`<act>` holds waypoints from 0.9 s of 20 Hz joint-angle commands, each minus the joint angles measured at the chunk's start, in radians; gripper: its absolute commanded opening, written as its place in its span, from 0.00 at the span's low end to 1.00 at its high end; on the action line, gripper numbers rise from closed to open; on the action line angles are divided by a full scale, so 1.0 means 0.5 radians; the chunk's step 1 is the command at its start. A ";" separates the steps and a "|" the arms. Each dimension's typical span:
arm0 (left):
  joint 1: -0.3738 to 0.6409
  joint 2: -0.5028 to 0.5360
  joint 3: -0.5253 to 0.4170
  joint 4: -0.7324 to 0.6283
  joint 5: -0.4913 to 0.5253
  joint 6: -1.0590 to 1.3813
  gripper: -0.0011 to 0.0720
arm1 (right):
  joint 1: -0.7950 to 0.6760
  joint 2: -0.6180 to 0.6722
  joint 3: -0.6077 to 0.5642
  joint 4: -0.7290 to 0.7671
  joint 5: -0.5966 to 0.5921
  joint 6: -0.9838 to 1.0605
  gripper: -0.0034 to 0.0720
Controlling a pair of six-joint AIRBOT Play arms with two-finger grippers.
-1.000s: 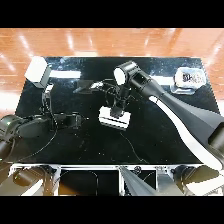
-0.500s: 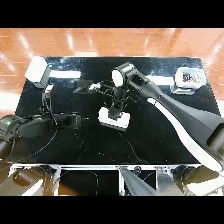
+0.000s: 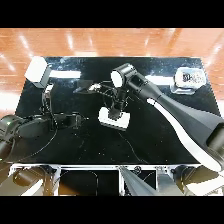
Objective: Fold the box and place the chain.
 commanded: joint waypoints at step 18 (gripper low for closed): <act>0.002 -0.002 0.003 0.002 -0.048 0.064 0.74 | -0.105 0.306 -0.072 0.026 -0.031 0.626 0.22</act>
